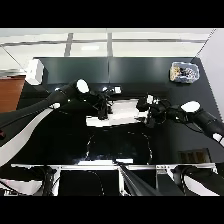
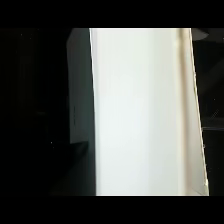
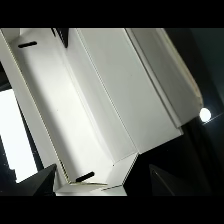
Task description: Fold the box and place the chain.
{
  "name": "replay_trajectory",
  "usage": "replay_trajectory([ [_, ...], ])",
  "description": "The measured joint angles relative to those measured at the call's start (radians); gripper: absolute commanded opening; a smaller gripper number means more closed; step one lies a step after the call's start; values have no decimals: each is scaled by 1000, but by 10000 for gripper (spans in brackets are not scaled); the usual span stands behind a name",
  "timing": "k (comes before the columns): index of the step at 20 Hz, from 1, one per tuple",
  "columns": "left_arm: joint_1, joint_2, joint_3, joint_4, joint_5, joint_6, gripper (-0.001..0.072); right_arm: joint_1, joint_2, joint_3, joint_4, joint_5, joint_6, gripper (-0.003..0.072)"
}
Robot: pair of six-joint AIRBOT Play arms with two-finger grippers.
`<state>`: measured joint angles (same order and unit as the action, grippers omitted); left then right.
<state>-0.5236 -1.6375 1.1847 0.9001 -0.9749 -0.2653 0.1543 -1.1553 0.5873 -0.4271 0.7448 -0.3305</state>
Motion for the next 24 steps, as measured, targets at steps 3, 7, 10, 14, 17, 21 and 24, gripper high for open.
replay_trajectory([
  [3,0,0,0,0,1,0,25,-2,-37,46,1,19,-31,696],
  [7,1,0,0,3,2,0,25,-2,-100,108,5,66,-48,696],
  [10,0,0,0,2,-4,0,25,14,-121,123,0,113,-37,696],
  [14,0,0,0,4,-2,5,25,54,-149,123,-31,131,-28,695],
  [17,0,0,0,3,-1,4,25,65,-172,123,-71,129,-27,696],
  [21,0,0,0,1,0,1,25,70,-185,123,-128,124,-23,695],
  [24,0,0,0,1,3,0,25,71,-189,120,-150,117,-21,696],
])
